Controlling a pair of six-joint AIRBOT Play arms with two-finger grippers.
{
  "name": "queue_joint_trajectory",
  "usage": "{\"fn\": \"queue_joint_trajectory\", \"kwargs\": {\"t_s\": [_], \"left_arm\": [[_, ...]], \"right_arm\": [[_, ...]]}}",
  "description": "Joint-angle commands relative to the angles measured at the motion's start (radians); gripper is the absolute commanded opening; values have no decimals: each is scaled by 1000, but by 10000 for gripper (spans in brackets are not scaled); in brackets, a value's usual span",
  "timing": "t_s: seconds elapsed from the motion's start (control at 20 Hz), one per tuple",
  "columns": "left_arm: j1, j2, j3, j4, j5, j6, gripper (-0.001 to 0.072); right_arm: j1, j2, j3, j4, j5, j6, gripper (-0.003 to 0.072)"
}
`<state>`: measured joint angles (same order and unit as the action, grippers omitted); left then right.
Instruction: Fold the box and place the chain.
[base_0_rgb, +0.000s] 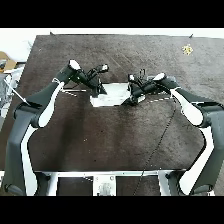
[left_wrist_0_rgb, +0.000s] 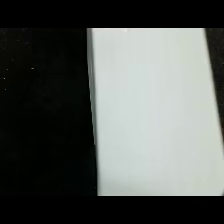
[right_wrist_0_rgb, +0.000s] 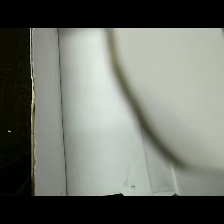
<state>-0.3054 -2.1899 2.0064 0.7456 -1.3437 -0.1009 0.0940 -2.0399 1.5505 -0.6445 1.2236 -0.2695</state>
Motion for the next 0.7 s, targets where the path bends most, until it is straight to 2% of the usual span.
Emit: {"fn": "queue_joint_trajectory", "kwargs": {"t_s": [0.0, 0.65], "left_arm": [[0, 0, 0, 8, 2, 5, 11], [0, 0, 0, 7, 2, 5, 11]], "right_arm": [[0, -1, -1, -6, 0, 1, 632], [0, -1, 11, -47, -3, -7, 632]]}}
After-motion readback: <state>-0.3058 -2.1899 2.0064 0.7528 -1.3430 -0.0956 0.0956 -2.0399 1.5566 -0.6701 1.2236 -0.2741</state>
